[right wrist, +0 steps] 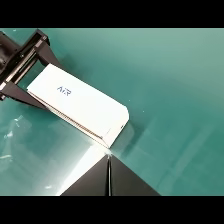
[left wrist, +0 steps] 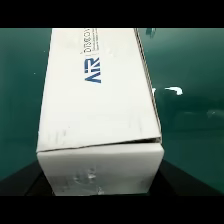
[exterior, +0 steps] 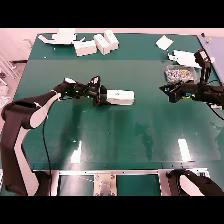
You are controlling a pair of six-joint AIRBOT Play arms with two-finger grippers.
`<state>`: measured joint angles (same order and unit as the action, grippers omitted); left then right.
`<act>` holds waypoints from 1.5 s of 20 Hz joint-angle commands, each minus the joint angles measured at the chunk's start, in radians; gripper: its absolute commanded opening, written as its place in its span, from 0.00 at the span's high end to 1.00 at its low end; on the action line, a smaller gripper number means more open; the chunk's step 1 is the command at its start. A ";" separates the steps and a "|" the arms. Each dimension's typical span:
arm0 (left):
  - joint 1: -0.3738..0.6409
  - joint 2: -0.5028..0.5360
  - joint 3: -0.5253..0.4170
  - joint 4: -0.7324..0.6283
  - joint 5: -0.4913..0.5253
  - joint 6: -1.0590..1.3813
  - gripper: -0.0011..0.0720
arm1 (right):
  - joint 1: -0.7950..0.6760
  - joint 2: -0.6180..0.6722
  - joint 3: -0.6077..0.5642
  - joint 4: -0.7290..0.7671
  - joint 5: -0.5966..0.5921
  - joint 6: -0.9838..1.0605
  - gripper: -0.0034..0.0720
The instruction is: Fold the box and place the chain.
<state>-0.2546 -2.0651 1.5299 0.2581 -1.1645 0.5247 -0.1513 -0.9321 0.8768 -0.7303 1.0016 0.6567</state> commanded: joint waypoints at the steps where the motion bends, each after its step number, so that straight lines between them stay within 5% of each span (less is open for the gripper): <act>1: 0.001 0.001 0.001 -0.013 -0.006 0.000 0.29 | -0.002 0.003 -0.008 0.006 0.000 -0.002 0.94; 7: 0.001 0.001 0.001 -0.013 -0.003 0.000 0.29 | 0.145 -0.161 -0.145 0.374 -0.079 -0.254 0.94; 14: 0.001 0.000 0.001 -0.005 0.017 -0.054 0.29 | 0.311 -0.477 -0.101 0.706 -0.079 -0.606 0.94; 20: 0.001 0.000 -0.012 -0.008 0.055 -0.052 0.29 | 0.323 -0.485 -0.069 0.742 -0.211 -0.671 0.94; 30: 0.001 0.000 -0.013 -0.008 0.068 -0.053 0.29 | 0.327 -0.696 0.073 0.757 -0.235 -0.695 0.94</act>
<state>-0.2546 -2.0651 1.5177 0.2501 -1.0985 0.4725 0.1741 -1.5784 0.9081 0.0242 0.7753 -0.0330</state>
